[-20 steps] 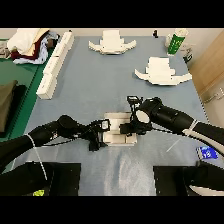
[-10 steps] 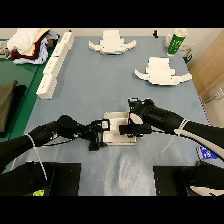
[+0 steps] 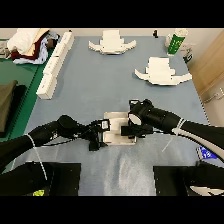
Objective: Fold the box.
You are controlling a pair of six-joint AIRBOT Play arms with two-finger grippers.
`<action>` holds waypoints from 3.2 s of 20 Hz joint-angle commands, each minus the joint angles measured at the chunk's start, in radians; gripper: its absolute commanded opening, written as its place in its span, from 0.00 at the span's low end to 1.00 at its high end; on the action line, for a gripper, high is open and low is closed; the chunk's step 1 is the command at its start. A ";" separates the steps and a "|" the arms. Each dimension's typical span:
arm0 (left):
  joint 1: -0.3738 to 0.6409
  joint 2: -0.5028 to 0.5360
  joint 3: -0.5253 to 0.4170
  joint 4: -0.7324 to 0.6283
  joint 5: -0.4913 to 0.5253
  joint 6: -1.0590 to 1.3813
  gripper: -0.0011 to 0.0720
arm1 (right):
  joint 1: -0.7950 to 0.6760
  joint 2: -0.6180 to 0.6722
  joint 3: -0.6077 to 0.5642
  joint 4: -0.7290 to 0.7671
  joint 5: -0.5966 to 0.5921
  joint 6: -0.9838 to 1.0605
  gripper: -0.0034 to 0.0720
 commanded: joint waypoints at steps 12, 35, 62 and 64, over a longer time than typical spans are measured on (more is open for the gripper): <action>0.000 0.000 0.000 0.000 0.001 0.000 0.58 | -0.159 0.264 0.142 -0.094 0.195 -0.171 0.05; 0.000 0.000 0.000 0.000 0.001 0.000 0.58 | -0.576 -0.217 0.150 0.984 0.452 -1.327 0.05; 0.000 0.000 0.000 0.000 0.000 0.000 0.58 | 0.157 0.437 -0.468 0.400 -0.869 -1.561 0.05; 0.000 0.000 0.000 0.000 0.001 0.000 0.58 | 0.157 0.449 -0.465 0.399 -0.878 -1.567 0.12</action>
